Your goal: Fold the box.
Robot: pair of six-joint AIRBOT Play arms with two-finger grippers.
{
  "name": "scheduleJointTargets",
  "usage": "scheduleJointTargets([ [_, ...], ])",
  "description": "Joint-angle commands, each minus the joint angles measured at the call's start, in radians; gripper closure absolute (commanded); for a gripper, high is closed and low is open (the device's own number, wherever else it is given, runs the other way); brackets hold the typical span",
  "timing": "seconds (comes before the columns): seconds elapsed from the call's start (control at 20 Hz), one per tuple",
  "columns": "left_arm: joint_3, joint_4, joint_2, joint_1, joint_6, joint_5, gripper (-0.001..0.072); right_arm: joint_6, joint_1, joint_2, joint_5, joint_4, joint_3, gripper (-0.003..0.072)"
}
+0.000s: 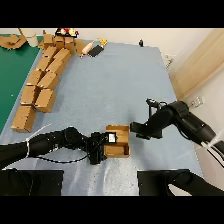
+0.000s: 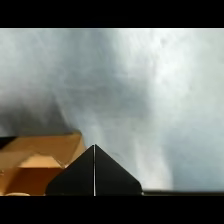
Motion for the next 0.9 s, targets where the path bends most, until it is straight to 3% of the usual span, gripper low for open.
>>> scheduleJointTargets([
  [0.0, 0.000, 0.000, 0.000, 0.000, 0.000, 0.000, 0.0326, -0.467, -0.200, -0.128, 0.106, 0.378, -0.001, 0.0683],
  [0.15, 0.000, 0.000, 0.000, 0.000, 0.000, 0.000, 0.0326, -0.822, -0.279, -0.256, 0.054, 0.673, 0.003, 0.0682],
  [0.25, 0.000, 0.000, 0.000, 0.000, 0.000, 0.000, 0.0326, -0.930, -0.278, -0.306, 0.038, 0.735, 0.012, 0.0683],
  [0.4, 0.000, 0.000, 0.000, 0.000, 0.000, 0.001, 0.0326, -1.117, -0.276, -0.344, -0.080, 0.843, 0.034, 0.0682],
  [0.6, 0.000, 0.000, 0.000, 0.001, 0.000, 0.000, 0.0326, -1.167, -0.277, -0.334, -0.176, 0.832, 0.038, 0.0683],
  [0.85, 0.000, 0.000, 0.000, 0.001, 0.000, 0.000, 0.0326, -1.185, -0.216, -0.283, -0.190, 0.743, 0.037, 0.0681],
])
